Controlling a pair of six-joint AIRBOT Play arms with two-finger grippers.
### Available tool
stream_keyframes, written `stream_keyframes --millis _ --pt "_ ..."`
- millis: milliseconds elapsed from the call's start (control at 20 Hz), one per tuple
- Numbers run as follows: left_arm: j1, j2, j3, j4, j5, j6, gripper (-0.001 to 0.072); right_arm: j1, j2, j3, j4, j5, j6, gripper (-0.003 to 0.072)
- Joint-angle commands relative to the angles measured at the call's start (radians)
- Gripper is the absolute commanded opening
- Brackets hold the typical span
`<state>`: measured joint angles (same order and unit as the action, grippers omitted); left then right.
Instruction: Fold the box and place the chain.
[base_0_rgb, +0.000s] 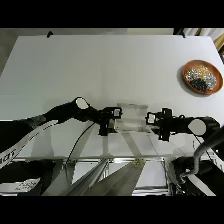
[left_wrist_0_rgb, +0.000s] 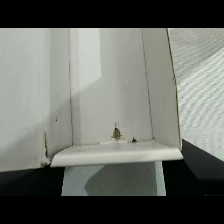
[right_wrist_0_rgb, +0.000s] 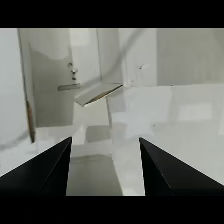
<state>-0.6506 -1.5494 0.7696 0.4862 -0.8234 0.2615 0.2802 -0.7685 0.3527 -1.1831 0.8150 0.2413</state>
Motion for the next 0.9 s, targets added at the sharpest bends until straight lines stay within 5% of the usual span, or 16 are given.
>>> stream_keyframes --millis 0,500,850 --pt "0.001 0.001 0.001 0.000 0.000 0.000 0.0397 0.001 -0.069 -0.018 -0.024 -0.072 -0.018 0.0444" --pt "0.001 0.001 0.001 0.000 0.000 0.000 0.0397 0.002 -0.073 -0.069 -0.033 -0.111 -0.018 0.0445" --pt "0.001 0.001 0.001 0.000 0.000 0.000 0.0397 0.001 0.085 -0.068 -0.046 -0.040 -0.019 0.0446"
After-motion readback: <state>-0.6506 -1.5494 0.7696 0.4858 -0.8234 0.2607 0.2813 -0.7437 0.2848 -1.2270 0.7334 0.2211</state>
